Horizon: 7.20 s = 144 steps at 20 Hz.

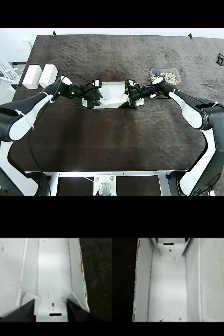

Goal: Fold the box and place the chain.

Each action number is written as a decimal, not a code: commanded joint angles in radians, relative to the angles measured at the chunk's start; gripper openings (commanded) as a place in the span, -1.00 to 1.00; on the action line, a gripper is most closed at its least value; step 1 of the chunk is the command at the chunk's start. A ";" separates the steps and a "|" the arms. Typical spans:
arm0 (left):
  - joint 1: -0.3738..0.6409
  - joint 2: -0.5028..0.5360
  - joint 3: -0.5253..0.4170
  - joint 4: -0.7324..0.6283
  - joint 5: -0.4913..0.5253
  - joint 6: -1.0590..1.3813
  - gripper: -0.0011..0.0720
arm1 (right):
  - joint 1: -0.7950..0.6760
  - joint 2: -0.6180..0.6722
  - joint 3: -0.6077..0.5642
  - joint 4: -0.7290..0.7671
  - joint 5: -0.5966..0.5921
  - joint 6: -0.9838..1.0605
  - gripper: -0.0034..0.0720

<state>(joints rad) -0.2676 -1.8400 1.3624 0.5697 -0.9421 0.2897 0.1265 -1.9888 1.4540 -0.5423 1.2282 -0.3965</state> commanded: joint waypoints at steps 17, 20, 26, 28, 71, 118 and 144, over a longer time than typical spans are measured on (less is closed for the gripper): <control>0.146 0.142 -0.003 0.027 -0.186 -0.208 -0.93 | 0.001 0.000 0.000 0.000 0.000 -0.001 0.66; 0.212 0.157 -0.003 -0.005 -0.257 -0.390 -0.93 | 0.001 0.000 0.000 0.000 0.000 -0.001 0.66; 0.369 0.157 -0.003 0.012 -0.270 -0.856 -0.93 | 0.001 0.000 0.000 0.000 0.000 -0.001 0.66; 0.391 0.157 -0.003 0.045 -0.275 -1.020 -0.93 | 0.001 0.000 0.000 0.000 0.000 -0.001 0.66; 0.172 0.002 -0.051 -0.258 -0.322 -1.030 -0.24 | 0.001 0.000 0.000 0.000 0.000 -0.001 0.66; 0.047 0.031 0.032 0.011 -0.164 -1.544 -0.08 | 0.001 0.000 0.000 0.000 0.000 -0.001 0.66; -0.163 -0.006 0.282 0.636 -0.169 -2.110 -0.08 | 0.001 0.000 0.000 0.000 0.000 -0.001 0.66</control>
<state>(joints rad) -0.4129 -1.8301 1.6051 1.1393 -1.0607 -1.7500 0.1265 -1.9888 1.4540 -0.5430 1.2282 -0.3977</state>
